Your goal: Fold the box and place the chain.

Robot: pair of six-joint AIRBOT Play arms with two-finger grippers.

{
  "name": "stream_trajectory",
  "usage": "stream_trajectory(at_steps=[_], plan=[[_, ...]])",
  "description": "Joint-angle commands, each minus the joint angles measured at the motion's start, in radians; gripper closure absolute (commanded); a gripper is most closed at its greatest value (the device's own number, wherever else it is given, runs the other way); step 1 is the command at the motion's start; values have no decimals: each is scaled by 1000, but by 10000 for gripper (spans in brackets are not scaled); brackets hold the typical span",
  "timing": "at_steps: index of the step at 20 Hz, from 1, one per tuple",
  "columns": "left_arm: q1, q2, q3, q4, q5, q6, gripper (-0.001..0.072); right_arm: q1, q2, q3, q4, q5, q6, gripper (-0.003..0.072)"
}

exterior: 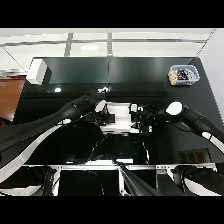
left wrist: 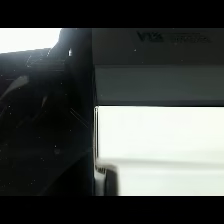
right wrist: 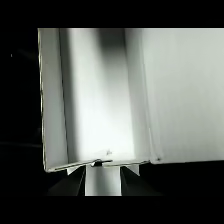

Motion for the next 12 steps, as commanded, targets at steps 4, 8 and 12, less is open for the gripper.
stream_trajectory(at_steps=[4, 8, 12], plan=[[4, 0, 0, 0, 5, -1, 684, 1, -78, 0, 214, 3, -6, 441], [6, 0, 0, 0, 5, -1, 683, 1, -89, 0, 212, 1, -6, 440], [6, 0, 0, 0, 5, -1, 684, 1, -89, 0, 209, 0, -5, 441]])
